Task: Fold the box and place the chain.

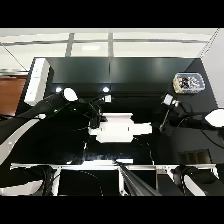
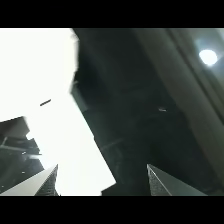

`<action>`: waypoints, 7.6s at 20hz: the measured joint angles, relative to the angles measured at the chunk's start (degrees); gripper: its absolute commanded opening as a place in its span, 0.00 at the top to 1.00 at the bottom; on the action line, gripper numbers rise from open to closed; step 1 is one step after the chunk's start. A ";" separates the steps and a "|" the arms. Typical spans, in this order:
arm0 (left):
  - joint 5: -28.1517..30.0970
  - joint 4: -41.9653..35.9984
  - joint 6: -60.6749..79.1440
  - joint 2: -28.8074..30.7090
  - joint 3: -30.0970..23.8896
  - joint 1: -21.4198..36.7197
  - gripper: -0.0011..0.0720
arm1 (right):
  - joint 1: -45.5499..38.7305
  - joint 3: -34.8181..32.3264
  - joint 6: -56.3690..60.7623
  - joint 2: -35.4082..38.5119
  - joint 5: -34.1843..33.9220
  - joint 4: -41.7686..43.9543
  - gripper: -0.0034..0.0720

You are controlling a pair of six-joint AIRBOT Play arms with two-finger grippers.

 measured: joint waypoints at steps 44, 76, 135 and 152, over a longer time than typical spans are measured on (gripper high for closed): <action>-1.11 1.22 0.26 -0.44 0.02 -0.07 0.95 | 18.64 0.35 -12.13 -14.71 -16.26 11.54 0.13; -1.33 1.11 -0.63 -0.44 0.02 -0.07 0.95 | 17.55 0.42 -25.75 -26.47 -12.83 16.24 0.13; 1.90 -12.85 -43.87 18.86 -13.42 -1.55 0.94 | 19.98 0.46 -21.33 -27.47 -17.35 12.98 0.70; 15.96 -2.82 -46.75 4.79 -6.51 -3.82 0.95 | 19.98 0.46 -21.35 -27.47 -17.35 12.98 0.70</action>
